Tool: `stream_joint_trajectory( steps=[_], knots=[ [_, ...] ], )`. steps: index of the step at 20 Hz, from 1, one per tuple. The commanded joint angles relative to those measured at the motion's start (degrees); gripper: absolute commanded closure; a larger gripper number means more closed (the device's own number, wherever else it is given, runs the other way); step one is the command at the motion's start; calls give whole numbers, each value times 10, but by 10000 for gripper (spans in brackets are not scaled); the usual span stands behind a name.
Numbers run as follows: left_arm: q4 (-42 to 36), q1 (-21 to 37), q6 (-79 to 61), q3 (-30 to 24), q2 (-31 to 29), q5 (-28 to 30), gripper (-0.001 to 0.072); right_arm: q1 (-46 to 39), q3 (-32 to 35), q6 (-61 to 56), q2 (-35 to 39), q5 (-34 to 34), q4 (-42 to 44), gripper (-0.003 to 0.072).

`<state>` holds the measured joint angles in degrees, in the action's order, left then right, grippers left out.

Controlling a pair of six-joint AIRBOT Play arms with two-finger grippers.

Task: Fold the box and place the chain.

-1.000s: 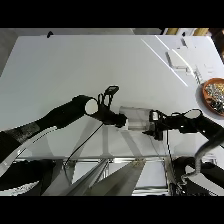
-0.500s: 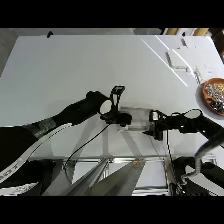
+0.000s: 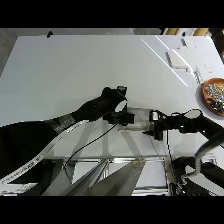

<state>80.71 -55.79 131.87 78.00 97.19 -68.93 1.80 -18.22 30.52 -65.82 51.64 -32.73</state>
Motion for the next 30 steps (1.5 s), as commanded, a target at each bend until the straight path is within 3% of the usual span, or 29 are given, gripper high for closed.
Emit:
stream_joint_trajectory(
  steps=[1, 5, 6, 8, 9, 11, 13, 16, 18, 22, 24, 26, 30],
  knots=[
    [19, -8, 36, 32, 25, -34, 368, 0, 0, 0, 0, 0, 0, 273],
    [19, -10, 73, 34, 35, -39, 381, 0, 0, 0, 0, 0, 0, 273],
    [19, -12, 73, 34, 40, -42, 434, 0, 0, 0, 0, 0, 0, 273],
    [19, -15, 74, 34, 47, -42, 447, 0, 0, 0, 0, 0, 0, 273],
    [19, -14, 75, 34, 49, -42, 476, 0, 0, 0, 0, 0, 0, 273],
    [19, -14, 75, 34, 52, -42, 630, 0, 0, 0, 0, 0, 0, 273],
    [26, -14, 75, 34, 52, -42, 705, 0, 0, 0, 0, 0, 0, 273],
    [27, -14, 76, 34, 52, -44, 702, 0, 0, 0, 0, 0, 0, 273],
    [26, -14, 76, 34, 52, -45, 608, 0, 0, 0, 0, 0, 0, 273],
    [25, -13, 76, 37, 50, -55, 556, 0, 0, 0, 0, 0, 0, 273],
    [25, -13, 76, 37, 50, -61, 582, 0, 0, 0, 0, 0, 0, 273],
    [25, -13, 76, 37, 51, -61, 703, 0, 0, 0, 0, 0, 0, 273],
    [17, -12, 73, 37, 51, -59, 688, 0, 0, 0, 0, 0, 0, 273]
  ],
)
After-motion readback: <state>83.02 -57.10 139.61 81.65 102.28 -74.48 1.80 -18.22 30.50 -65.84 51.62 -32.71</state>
